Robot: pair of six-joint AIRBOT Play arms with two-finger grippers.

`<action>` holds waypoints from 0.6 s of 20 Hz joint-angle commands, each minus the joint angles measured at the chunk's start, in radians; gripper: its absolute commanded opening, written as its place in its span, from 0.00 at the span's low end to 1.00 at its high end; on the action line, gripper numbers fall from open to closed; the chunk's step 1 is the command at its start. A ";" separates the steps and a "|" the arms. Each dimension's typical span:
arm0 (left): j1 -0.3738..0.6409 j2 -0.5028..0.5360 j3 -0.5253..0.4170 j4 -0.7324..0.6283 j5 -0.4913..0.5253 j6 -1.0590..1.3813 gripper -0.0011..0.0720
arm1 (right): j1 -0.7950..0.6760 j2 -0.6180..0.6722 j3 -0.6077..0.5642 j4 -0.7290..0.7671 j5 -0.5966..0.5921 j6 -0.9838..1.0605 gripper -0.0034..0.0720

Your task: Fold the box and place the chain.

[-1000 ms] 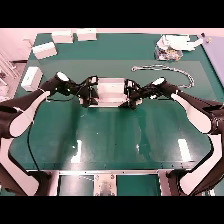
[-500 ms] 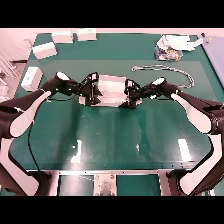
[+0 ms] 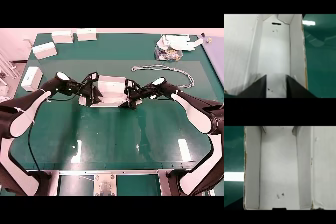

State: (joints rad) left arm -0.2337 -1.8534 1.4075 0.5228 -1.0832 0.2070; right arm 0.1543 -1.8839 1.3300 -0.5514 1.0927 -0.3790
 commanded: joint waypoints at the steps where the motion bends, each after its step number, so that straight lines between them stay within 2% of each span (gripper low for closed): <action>1: 0.003 0.000 0.000 0.073 0.005 0.011 0.18 | 0.001 0.000 0.000 0.001 0.000 0.001 0.78; 3: 0.003 0.000 0.000 0.129 0.007 0.011 0.17 | 0.001 0.000 0.000 0.001 0.000 0.001 0.78; 4: 0.006 0.000 0.000 0.130 0.009 0.012 0.04 | 0.001 0.000 0.000 0.001 0.000 0.001 0.78; 12: 0.066 0.002 0.000 0.067 -0.003 0.064 0.04 | 0.001 0.000 0.000 0.001 0.000 0.001 0.78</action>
